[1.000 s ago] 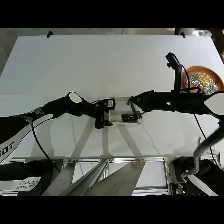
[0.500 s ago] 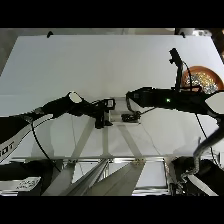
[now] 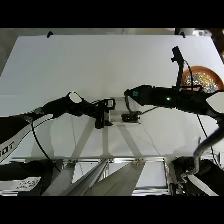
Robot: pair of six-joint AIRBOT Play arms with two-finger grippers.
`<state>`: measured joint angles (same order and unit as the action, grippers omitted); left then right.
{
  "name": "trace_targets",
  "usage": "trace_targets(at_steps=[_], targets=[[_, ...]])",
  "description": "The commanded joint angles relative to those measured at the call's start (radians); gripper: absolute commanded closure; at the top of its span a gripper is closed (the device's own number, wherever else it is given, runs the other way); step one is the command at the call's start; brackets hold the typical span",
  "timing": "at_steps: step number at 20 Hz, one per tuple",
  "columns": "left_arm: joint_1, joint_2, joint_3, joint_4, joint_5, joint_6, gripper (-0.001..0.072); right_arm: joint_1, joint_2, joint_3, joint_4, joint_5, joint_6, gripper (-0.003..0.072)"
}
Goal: Fold the box and place the chain.
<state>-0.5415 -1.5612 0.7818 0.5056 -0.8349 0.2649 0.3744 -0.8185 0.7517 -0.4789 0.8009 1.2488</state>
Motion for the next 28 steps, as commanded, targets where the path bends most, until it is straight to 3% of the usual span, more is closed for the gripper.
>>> trace_targets(at_steps=[1, 8, 15, 23, 27, 28], targets=[[0.001, 0.0, 0.001, 0.0, 0.0, 0.0, 0.0259, 0.0, -0.002, 0.0, 0.024, 0.003, -0.002, 0.0673], [0.001, 0.0, 0.001, 0.0, 0.0, 0.0, 0.0259, 0.0, -0.023, -0.027, -0.304, 0.071, 0.079, 0.0671], [0.001, 0.0, 0.001, 0.0, 0.001, 0.0, 0.0259, 0.001, -0.098, -0.125, -0.307, 0.016, 0.076, 0.0672], [0.001, 0.0, 0.001, 0.0, 0.0, 0.0, 0.0259, 0.1, -0.281, -0.126, -0.306, -0.036, 0.047, 0.0671], [0.001, 0.0, 0.001, 0.0, 0.0, 0.0, 0.0259, 0.15, -0.311, -0.126, -0.306, -0.095, 0.047, 0.0666], [0.001, 0.0, 0.001, 0.0, 0.0, 0.0, 0.0259, 0.15, -0.311, -0.126, -0.306, -0.102, 0.048, 0.0627]])
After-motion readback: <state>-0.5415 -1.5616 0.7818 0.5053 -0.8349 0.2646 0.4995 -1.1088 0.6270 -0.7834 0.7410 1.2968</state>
